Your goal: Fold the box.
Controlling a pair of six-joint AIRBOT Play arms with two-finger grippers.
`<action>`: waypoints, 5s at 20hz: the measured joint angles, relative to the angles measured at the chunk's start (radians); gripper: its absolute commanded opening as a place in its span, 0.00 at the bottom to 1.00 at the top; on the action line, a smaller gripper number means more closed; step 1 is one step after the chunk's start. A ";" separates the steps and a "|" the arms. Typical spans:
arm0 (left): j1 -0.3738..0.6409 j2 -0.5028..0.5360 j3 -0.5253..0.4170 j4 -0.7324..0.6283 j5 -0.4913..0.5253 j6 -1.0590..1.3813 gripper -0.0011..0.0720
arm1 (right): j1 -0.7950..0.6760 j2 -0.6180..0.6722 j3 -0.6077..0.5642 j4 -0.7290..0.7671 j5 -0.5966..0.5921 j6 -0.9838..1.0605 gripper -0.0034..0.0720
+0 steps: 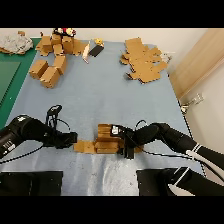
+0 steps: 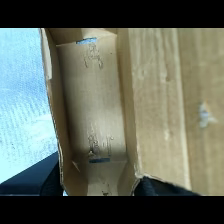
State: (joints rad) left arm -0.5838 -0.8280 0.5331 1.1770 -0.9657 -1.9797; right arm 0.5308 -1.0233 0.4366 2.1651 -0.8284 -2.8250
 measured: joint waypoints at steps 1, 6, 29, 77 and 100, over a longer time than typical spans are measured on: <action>-0.003 -0.015 -0.003 -0.011 0.012 -0.001 0.03 | 0.000 0.000 0.000 0.000 0.000 0.000 0.64; -0.010 -0.097 -0.012 -0.052 0.061 -0.002 0.03 | 0.000 0.000 0.000 0.000 0.000 0.000 0.64; -0.166 -0.173 -0.021 -0.402 0.313 0.210 0.03 | 0.000 0.000 0.000 0.000 0.000 0.000 0.64; -0.154 -0.237 0.055 -0.386 0.308 0.270 0.60 | 0.000 0.000 0.000 0.000 0.000 0.000 0.64; -0.225 -0.254 0.113 -0.217 0.312 0.011 0.60 | 0.000 0.000 0.000 -0.001 0.000 0.000 0.64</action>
State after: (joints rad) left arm -0.8089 -1.0824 0.6464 0.9600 -0.6537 -1.9686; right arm 0.5308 -1.0233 0.4366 2.1643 -0.8284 -2.8254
